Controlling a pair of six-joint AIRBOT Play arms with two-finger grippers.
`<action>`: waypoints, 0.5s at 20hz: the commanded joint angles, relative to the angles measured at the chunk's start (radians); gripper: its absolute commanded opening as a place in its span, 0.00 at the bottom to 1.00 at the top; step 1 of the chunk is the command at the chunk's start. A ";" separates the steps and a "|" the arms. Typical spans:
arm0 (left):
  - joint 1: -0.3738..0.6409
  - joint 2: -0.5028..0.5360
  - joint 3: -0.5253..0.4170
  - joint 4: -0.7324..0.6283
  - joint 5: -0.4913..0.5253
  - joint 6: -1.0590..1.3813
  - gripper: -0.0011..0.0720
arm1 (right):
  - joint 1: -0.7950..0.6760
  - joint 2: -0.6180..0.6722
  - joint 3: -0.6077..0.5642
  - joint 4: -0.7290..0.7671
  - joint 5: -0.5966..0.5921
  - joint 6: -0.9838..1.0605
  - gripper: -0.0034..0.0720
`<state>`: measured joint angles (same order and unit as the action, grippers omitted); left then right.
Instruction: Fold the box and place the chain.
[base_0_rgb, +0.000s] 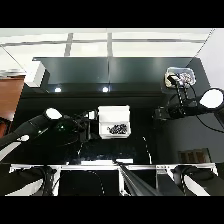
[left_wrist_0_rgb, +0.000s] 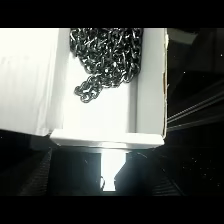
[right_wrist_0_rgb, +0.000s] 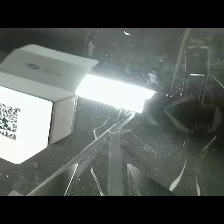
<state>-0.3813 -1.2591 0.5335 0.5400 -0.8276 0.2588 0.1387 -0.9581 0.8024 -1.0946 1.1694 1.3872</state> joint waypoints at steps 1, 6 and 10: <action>-0.024 -0.001 0.001 0.010 0.017 -0.004 0.99 | 0.000 0.000 0.000 0.003 -0.007 0.000 0.55; -0.039 -0.023 0.024 0.010 0.034 -0.005 0.99 | 0.000 0.000 0.000 0.003 -0.003 0.000 0.55; -0.058 -0.058 0.060 0.025 0.002 -0.005 0.99 | 0.000 0.000 0.000 0.003 -0.003 0.000 0.55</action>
<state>-0.4263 -1.2972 0.5724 0.5510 -0.8059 0.2546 0.1387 -0.9581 0.8024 -1.0920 1.1664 1.3869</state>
